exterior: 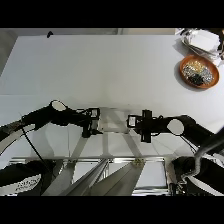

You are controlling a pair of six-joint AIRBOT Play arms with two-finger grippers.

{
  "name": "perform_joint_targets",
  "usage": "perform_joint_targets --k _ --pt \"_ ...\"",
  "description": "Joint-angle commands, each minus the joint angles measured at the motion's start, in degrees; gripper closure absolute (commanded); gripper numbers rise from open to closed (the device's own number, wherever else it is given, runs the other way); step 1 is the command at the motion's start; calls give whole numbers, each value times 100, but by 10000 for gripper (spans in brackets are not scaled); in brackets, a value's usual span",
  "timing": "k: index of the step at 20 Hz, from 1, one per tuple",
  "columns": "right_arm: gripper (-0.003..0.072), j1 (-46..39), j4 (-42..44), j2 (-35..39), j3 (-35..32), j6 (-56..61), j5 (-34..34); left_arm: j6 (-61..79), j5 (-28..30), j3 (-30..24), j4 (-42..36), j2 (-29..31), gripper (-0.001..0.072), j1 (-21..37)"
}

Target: Fold the box and place the chain.

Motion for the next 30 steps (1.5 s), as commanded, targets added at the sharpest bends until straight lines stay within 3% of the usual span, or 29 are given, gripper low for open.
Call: perform_joint_targets --k 1,4,6,10,12,25,26,28,30 --pt "471 282 -28 -306 -2 -96 -378 0 0 -2 0 4 437 4" --pt "476 444 7 -396 -2 -96 -455 0 0 -2 0 4 437 4" --pt "542 446 146 -422 0 -98 -457 0 0 -2 0 4 437 4" --pt "545 487 535 -422 0 -101 -485 0 0 -2 0 4 437 4" --pt "606 619 623 -422 0 -105 -597 0 0 -2 0 4 437 4" --pt "607 922 1021 -756 0 -190 -1196 0 2 -2 0 4 437 4" --pt "586 922 1025 -754 0 -190 -1202 0 0 -2 0 4 437 4" --pt "322 922 1054 -754 0 -186 -1237 0 0 -2 0 4 437 4" --pt "276 922 1145 -754 0 -188 -1366 0 0 -2 0 4 437 4"
